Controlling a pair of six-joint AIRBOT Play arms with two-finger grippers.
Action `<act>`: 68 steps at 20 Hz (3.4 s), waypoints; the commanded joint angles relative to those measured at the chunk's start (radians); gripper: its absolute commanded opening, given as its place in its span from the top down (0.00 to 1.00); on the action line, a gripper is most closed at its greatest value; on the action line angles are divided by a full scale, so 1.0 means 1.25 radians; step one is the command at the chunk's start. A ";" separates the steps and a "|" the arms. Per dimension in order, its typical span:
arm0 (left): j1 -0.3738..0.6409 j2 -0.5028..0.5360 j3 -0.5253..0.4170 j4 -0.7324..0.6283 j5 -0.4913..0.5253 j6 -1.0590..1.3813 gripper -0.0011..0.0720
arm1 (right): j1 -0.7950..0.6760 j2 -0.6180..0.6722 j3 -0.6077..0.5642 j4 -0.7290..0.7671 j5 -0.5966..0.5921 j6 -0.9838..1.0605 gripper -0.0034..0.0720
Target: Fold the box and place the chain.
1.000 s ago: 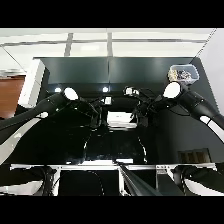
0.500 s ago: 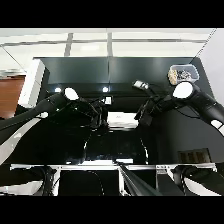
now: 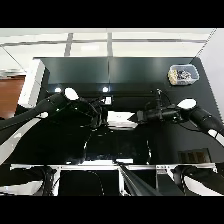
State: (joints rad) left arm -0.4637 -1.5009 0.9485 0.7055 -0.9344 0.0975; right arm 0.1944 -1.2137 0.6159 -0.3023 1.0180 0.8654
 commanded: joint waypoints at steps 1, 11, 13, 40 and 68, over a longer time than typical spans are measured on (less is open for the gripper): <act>0.000 -0.001 0.001 0.000 0.000 0.000 0.43 | 0.014 -0.029 -0.017 0.046 -0.063 0.008 0.93; 0.000 -0.001 0.001 0.000 0.000 0.000 0.43 | 0.019 -0.057 -0.015 -0.031 -0.076 0.026 0.93; 0.000 -0.001 0.001 -0.001 0.000 0.000 0.43 | 0.019 -0.049 0.005 -0.032 -0.016 0.009 0.93; -0.128 -0.134 0.222 -0.094 -0.030 -0.130 0.01 | -0.460 0.267 0.103 -0.276 0.310 0.070 0.93; 0.045 0.090 0.217 0.555 -0.274 -1.011 0.56 | -0.458 0.267 0.103 -0.276 0.298 0.057 0.93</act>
State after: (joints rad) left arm -0.5308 -1.4891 1.2476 1.1641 -1.1202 -0.8131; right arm -0.3794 -0.8806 0.7444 -0.6472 1.3933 0.9501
